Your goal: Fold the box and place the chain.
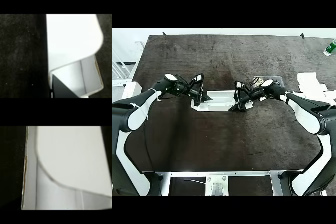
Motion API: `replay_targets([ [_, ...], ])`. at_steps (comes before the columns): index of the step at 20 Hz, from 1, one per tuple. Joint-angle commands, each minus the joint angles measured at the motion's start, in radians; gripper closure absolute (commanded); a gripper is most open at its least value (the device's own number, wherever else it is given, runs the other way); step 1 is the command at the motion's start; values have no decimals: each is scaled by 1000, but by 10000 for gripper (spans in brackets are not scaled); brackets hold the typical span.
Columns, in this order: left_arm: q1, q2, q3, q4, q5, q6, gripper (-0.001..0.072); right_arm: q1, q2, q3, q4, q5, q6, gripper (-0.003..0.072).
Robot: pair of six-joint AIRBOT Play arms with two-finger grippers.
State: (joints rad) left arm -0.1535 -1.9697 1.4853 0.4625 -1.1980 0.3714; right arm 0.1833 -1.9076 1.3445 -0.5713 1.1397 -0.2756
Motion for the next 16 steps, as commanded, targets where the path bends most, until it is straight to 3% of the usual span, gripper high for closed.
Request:
replay_targets([
  [1, 0, 1, 0, 0, 2, 0, 687, 3, -3, 1, -13, -2, -6, 80],
  [16, 0, 1, 0, 0, 2, 0, 687, 3, -4, 8, -40, -24, 56, 80],
])
